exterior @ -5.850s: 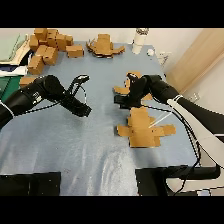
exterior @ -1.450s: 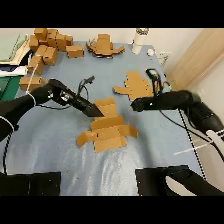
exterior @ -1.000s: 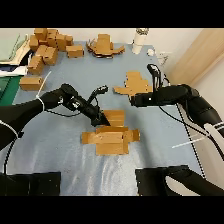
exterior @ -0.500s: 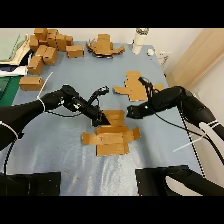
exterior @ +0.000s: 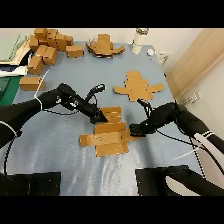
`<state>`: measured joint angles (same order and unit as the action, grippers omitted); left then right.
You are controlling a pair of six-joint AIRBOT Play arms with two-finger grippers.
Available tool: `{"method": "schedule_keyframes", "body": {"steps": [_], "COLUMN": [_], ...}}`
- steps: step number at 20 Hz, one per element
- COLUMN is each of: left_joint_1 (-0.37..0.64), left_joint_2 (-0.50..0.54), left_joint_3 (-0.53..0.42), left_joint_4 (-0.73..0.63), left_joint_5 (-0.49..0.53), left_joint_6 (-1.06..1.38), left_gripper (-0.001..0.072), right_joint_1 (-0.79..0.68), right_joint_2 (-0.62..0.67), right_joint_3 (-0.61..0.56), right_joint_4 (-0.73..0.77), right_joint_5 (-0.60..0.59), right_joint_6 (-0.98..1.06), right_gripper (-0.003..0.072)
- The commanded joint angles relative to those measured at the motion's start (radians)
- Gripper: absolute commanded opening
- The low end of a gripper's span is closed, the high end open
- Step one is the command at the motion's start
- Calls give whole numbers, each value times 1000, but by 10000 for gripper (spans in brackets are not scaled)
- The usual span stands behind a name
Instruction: Fold the box.
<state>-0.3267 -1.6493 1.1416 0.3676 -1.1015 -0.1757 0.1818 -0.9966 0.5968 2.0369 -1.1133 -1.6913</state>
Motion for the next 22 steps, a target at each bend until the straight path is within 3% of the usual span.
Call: {"method": "schedule_keyframes", "body": {"steps": [1,12,15,22], "left_joint_1": [2,2,-4,-79], "left_joint_2": [0,0,11,35], "left_joint_3": [0,-4,-45,-104], "left_joint_4": [0,-21,-99,-33], "left_joint_5": [3,14,43,107], "left_joint_6": [5,37,88,130], "left_gripper": [8,7,6,6], "right_joint_1": [0,1,1,1], "right_joint_2": [-2,-12,4,7], "right_joint_3": [-55,-58,-56,-56], "right_joint_4": [-71,-60,-44,-43], "right_joint_5": [80,182,182,193], "right_joint_6": [8,35,35,35], "right_gripper": [4,4,4,4]}}
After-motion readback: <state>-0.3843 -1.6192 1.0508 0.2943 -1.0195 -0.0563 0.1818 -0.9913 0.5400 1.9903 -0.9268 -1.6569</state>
